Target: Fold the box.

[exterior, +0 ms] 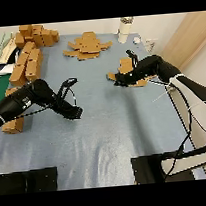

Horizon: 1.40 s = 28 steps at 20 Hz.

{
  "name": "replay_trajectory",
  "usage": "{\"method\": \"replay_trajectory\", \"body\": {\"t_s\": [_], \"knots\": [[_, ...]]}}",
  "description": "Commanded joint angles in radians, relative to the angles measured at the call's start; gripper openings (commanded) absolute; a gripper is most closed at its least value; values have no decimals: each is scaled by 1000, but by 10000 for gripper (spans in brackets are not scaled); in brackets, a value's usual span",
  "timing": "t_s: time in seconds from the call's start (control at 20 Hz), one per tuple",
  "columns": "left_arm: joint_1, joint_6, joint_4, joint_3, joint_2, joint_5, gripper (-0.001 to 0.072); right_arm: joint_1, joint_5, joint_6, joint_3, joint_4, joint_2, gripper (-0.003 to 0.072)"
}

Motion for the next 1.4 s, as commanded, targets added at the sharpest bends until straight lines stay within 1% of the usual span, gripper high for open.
{"method": "replay_trajectory", "body": {"t_s": [0.0,0.6,0.75,0.95,1.0,1.05,1.2,1.25,1.3,1.35], "knots": [[0,0,0,0,0,0,11,0,0,0,1,0,0,2],[0,0,0,0,0,2,11,0,0,0,1,0,0,2],[0,0,-3,0,0,32,11,0,14,0,1,1,0,2],[0,-1,-3,0,0,103,11,6,21,8,1,7,-1,2],[0,-1,-3,0,0,106,11,4,49,11,6,-27,-1,2],[0,-1,-3,0,0,106,11,-8,71,40,24,-117,-1,2],[0,-4,-5,0,0,106,11,-102,143,296,119,-558,-2,2],[0,-4,-9,0,0,107,11,-150,177,367,145,-671,-3,2],[0,-4,-18,0,0,106,11,-212,207,409,172,-743,-10,2],[0,-5,-33,0,0,107,11,-279,214,409,202,-747,-31,3]]}}
